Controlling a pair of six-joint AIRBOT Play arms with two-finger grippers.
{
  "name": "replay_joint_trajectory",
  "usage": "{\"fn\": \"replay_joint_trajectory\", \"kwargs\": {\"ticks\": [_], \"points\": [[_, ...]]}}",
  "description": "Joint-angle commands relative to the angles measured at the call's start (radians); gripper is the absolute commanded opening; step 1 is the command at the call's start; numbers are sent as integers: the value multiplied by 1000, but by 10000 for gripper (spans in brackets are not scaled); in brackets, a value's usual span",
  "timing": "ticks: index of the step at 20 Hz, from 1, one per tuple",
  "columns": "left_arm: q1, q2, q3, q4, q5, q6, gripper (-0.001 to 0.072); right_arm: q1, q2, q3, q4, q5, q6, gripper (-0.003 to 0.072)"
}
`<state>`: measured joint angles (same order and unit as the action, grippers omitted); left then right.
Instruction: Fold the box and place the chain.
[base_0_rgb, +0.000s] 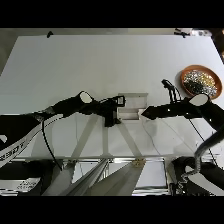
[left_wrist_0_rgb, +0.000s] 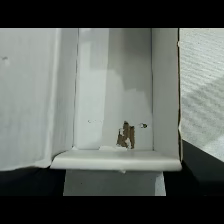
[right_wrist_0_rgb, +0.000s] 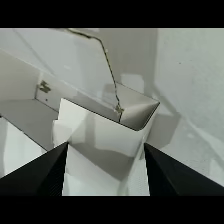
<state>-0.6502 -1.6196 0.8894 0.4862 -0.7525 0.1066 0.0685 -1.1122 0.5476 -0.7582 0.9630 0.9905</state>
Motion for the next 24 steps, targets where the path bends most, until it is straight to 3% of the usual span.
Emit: {"fn": "replay_joint_trajectory", "kwargs": {"ticks": [1, 5, 10, 18, 21, 24], "points": [[0, 1, 0, 0, 0, 0, 272, 103, 0, 29, -129, -78, 154, 531], [0, 0, 0, 0, 0, 0, 272, 225, -1, 103, -327, -92, 372, 531], [0, 1, 0, 0, 0, 0, 272, 282, -3, 118, -373, -104, 523, 518], [0, 1, 0, 0, 0, 0, 272, 374, -4, 118, -569, -138, 769, 498], [0, 0, 0, 0, 1, 0, 272, 415, -4, 118, -623, -165, 856, 428], [0, 1, 0, 0, 0, 0, 272, 443, -4, 118, -664, -186, 922, 414]]}}
